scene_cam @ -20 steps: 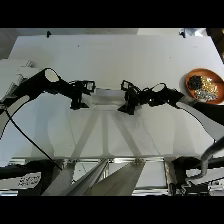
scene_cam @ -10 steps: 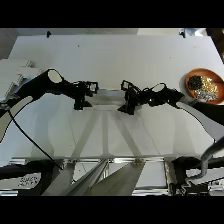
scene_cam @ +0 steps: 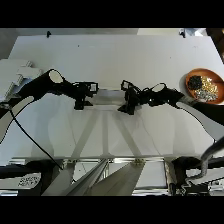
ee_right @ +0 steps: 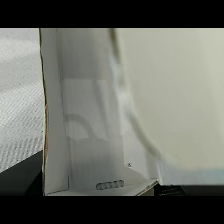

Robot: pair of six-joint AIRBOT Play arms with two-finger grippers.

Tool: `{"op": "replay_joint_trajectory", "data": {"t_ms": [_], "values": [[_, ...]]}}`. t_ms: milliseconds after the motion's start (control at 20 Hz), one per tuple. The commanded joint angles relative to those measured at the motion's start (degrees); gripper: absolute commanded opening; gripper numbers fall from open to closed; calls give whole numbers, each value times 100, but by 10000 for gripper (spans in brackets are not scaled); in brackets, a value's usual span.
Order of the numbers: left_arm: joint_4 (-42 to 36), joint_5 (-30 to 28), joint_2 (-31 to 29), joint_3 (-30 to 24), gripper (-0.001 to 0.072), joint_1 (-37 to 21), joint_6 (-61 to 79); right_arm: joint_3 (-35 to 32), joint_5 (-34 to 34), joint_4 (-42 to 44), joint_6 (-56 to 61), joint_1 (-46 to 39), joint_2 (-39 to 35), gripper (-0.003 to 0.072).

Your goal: Fold the box and place the chain.

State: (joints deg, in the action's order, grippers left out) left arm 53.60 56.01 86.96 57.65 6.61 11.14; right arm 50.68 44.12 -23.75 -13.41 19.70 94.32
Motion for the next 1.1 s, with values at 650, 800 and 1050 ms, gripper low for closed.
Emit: {"op": "replay_joint_trajectory", "data": {"t_ms": [650, 800, 1050], "values": [[-94, -122, 4, -2, 270, 146, 693, -2, 2, 2, 0, -2, -4, 337], [-306, -90, 4, -2, 266, 146, 693, -2, 2, 2, 0, -2, -4, 337], [-686, -92, 4, -2, 224, 146, 691, -2, 2, 2, 0, -2, -4, 337]]}}
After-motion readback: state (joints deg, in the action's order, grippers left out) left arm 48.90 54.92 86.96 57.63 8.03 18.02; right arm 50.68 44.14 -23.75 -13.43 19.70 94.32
